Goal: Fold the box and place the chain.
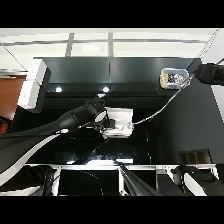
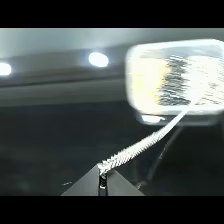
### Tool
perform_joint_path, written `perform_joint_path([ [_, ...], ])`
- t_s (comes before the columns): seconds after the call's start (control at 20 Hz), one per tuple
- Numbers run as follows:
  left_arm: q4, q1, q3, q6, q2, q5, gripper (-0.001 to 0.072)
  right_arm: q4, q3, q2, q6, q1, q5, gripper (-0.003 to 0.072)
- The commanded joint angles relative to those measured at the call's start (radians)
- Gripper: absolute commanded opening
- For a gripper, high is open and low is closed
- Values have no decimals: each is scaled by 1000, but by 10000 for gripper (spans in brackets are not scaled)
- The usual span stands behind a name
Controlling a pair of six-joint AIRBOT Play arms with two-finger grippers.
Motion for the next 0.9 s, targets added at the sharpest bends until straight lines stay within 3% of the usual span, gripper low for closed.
perform_joint_path([
  [0.0,0,0,0,0,0,-2,32,139,37,119,-48,32,67,7],
  [0.25,0,0,0,0,0,0,32,341,240,124,-72,34,145,8],
  [0.5,0,0,0,0,0,0,32,487,238,122,-73,50,222,8],
  [0.7,0,0,0,0,0,0,32,460,50,122,-66,227,233,8],
  [0.85,0,0,0,0,0,-2,32,479,-168,111,-59,367,65,7],
])
